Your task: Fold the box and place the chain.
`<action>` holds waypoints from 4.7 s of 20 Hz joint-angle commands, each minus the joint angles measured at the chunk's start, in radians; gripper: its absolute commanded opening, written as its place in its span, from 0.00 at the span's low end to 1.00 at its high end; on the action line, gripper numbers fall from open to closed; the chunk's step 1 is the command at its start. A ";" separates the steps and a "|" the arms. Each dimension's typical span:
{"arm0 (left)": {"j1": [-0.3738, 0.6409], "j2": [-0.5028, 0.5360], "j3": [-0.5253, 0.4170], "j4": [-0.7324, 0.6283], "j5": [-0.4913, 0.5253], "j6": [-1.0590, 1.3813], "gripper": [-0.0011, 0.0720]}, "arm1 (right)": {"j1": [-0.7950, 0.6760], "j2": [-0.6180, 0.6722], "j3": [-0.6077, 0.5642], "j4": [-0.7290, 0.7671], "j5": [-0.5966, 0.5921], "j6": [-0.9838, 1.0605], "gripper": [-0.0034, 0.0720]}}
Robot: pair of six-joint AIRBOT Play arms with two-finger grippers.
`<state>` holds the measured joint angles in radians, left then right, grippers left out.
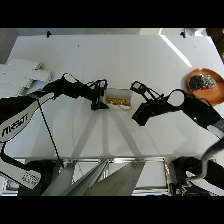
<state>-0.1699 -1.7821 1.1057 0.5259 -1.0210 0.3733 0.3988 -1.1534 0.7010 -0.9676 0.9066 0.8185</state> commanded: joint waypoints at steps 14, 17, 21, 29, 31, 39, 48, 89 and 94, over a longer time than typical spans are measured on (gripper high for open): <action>0.000 0.001 0.000 0.000 0.000 0.000 0.49 | 0.000 -0.144 -0.039 0.077 -0.364 0.227 0.37; 0.000 0.001 0.000 0.000 0.000 0.000 0.49 | 0.000 -0.144 -0.039 0.077 -0.368 0.219 0.20; 0.000 0.001 0.000 0.000 0.000 0.000 0.49 | 0.000 -0.143 -0.038 0.078 -0.299 0.194 0.09; 0.000 0.001 0.000 0.000 0.000 0.000 0.49 | 0.001 -0.052 -0.036 0.233 -0.131 0.025 0.06; 0.000 0.001 0.000 0.000 0.000 0.000 0.49 | 0.001 -0.011 -0.032 0.306 -0.170 -0.024 0.06; 0.000 0.001 0.000 0.000 0.000 0.000 0.49 | 0.001 0.012 -0.021 0.355 -0.492 -0.039 0.06; 0.000 0.001 0.000 0.000 0.000 0.000 0.49 | 0.001 0.013 -0.013 0.370 -0.422 -0.042 0.37; 0.000 0.001 0.000 0.000 0.000 0.000 0.49 | 0.057 -0.438 0.576 0.093 0.147 -0.449 0.38; 0.000 0.001 0.000 0.000 0.000 0.000 0.49 | 0.061 -0.438 0.576 0.035 0.138 -0.389 0.27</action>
<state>-0.1699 -1.7821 1.1057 0.5255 -1.0214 0.3733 0.4553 -1.5925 1.2758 -0.8856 1.0561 0.3859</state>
